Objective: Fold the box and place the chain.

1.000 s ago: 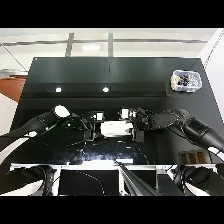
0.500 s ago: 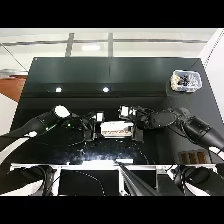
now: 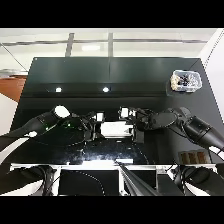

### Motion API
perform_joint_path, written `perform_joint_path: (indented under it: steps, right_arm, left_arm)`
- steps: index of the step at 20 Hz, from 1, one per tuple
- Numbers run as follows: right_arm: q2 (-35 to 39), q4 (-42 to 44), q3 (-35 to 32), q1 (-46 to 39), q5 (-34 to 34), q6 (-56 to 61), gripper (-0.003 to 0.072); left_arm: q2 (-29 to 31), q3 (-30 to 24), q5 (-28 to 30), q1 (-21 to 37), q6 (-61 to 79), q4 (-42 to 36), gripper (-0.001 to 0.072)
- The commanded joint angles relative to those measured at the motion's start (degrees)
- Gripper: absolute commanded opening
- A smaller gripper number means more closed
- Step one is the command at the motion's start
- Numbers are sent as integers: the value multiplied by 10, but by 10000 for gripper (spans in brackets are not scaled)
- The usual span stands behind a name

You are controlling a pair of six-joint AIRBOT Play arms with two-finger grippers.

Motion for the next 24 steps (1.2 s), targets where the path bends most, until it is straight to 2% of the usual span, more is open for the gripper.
perform_joint_path:
  steps: [1,12,24]
  right_arm:
    - [0,0,-2,0,-2,1,308]
    - [0,0,-1,0,35,3,308]
    - [0,-5,3,0,28,10,307]
  left_arm:
    - [0,0,1,0,0,0,393]
    - [0,0,1,0,0,0,393]
    - [0,0,1,0,0,0,393]
